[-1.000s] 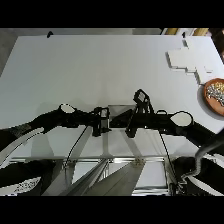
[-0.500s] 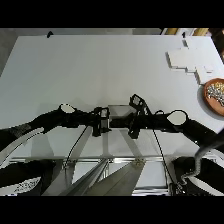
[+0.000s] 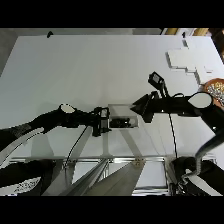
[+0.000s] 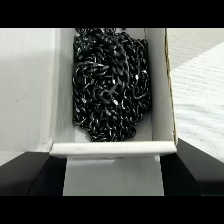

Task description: Fold the box and place the chain.

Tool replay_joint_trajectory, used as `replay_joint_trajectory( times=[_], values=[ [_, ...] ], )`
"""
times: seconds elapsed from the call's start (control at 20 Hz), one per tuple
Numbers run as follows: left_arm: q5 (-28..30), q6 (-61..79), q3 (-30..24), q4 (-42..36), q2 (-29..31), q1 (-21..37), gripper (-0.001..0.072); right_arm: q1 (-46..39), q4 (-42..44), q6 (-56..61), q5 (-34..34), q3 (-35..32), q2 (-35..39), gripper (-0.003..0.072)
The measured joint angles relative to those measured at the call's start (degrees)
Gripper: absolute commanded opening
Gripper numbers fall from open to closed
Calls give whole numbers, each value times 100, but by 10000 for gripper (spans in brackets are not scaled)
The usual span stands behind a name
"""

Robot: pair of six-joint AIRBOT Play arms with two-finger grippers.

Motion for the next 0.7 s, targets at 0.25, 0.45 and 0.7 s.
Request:
replay_joint_trajectory(
  times=[0.25, 0.45, 0.7],
  values=[
    [0, 2, 0, 0, 0, 0, 69, -125, -382, -452, 129, 789, -96, 43],
    [0, 2, 0, 0, 0, 0, 69, -22, -509, -691, 55, 1027, -542, 36],
    [0, 2, 0, 0, 0, 0, 69, 627, -1023, -811, -46, 1086, -1019, 143]
  ],
)
